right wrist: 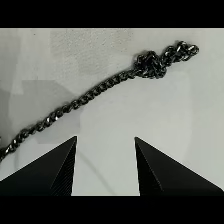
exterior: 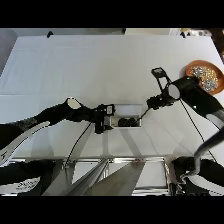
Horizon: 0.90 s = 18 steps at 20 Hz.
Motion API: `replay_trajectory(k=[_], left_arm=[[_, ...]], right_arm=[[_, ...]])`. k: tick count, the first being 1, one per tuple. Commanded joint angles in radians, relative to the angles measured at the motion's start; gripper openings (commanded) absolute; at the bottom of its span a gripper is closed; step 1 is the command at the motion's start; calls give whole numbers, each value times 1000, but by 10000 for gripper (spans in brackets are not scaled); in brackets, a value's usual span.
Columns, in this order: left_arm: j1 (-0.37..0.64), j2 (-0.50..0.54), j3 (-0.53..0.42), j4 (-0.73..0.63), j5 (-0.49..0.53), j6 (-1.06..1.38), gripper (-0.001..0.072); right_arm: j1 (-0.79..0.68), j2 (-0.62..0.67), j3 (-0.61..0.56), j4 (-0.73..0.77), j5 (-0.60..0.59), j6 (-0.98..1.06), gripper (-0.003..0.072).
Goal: Fold the box and place the chain.
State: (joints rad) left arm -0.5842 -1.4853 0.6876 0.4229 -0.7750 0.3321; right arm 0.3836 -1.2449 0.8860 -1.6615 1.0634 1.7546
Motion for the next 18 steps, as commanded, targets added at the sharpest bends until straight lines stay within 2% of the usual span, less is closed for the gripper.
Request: replay_trajectory(k=[1,2,6,14,15,16,18], left_arm=[[1,1,0,0,0,0,273],[1,1,0,0,0,0,273],[1,1,0,0,0,0,273],[1,1,0,0,0,0,273],[1,1,0,0,0,0,273],[1,1,0,0,0,0,273],[1,1,0,0,0,0,273]], right_arm=[[-1,-92,-1,36,-36,4,318],[-1,-108,-1,47,-45,4,298],[-1,-154,-1,74,-75,4,298],[-1,-156,-2,72,-92,27,259],[-1,-158,-2,72,-93,29,241],[-1,-163,-1,72,-93,29,173],[-1,-176,-1,72,-92,29,160]])
